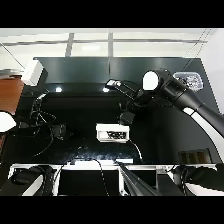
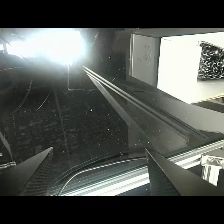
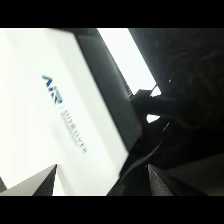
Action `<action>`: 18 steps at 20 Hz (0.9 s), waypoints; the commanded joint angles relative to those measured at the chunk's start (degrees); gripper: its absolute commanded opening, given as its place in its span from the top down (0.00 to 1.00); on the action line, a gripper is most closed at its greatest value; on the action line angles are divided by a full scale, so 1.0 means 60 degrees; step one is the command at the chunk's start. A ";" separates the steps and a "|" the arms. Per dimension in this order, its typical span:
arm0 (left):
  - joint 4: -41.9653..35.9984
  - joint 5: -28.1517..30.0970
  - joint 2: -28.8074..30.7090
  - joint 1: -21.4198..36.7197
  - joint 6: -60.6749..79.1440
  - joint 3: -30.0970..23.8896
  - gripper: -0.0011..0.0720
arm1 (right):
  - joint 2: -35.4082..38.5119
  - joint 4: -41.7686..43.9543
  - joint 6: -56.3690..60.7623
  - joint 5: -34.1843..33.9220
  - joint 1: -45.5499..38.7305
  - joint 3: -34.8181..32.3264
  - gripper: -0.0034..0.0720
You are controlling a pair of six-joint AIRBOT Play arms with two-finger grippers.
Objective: Fold the box and place the chain.
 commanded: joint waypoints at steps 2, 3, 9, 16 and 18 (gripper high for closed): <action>0.0004 -0.0007 0.0000 0.0007 -0.0004 -0.0004 0.04 | -0.0004 0.0623 -0.0051 0.0729 0.0062 0.0007 0.03; 0.0004 0.0000 0.0000 0.0011 -0.0004 -0.0004 0.04 | -0.0004 0.0765 -0.0047 0.0739 0.0117 0.0007 0.03; 0.0004 0.0000 0.0000 0.0007 -0.0004 -0.0004 0.04 | -0.0004 0.0659 -0.0120 0.0459 0.0576 0.0004 0.03; 0.0004 -0.0015 0.0000 0.0007 -0.0004 -0.0004 0.04 | 0.0018 0.0710 -0.0073 0.0415 0.0608 0.0208 0.03; 0.0004 -0.0015 0.0000 0.0007 -0.0007 -0.0004 0.04 | 0.0018 0.0710 0.0127 0.0798 0.0605 0.0816 0.03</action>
